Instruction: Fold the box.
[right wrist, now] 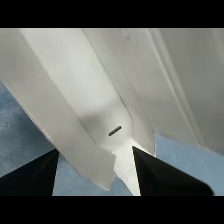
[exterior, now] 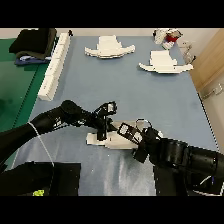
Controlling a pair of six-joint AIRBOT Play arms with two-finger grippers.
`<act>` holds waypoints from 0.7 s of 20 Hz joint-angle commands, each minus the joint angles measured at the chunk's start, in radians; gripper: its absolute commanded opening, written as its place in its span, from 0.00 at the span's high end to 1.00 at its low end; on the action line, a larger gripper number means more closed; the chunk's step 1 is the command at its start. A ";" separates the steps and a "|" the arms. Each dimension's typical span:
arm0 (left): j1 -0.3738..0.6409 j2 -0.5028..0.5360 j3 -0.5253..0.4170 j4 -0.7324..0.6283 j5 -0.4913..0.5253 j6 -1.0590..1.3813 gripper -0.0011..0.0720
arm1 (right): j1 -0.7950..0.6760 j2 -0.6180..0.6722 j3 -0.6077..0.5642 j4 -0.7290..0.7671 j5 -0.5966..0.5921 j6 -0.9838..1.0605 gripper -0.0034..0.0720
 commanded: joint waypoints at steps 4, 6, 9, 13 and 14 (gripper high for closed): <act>0.000 0.000 0.001 0.000 0.000 0.000 0.97 | 0.000 -0.001 0.034 -0.056 -0.077 0.076 0.00; 0.000 0.000 0.001 0.000 0.000 0.000 0.97 | -0.011 -0.001 0.032 -0.058 -0.046 0.006 0.00; 0.000 0.000 0.001 0.000 0.000 0.000 0.97 | -0.131 0.005 0.030 0.048 0.014 -0.200 0.00; 0.000 0.000 0.001 0.000 0.000 0.000 0.97 | -0.382 0.040 0.009 0.365 0.084 -0.665 0.00; 0.000 0.000 0.001 0.000 0.000 0.000 0.97 | -0.458 0.043 0.004 0.471 0.079 -0.803 0.00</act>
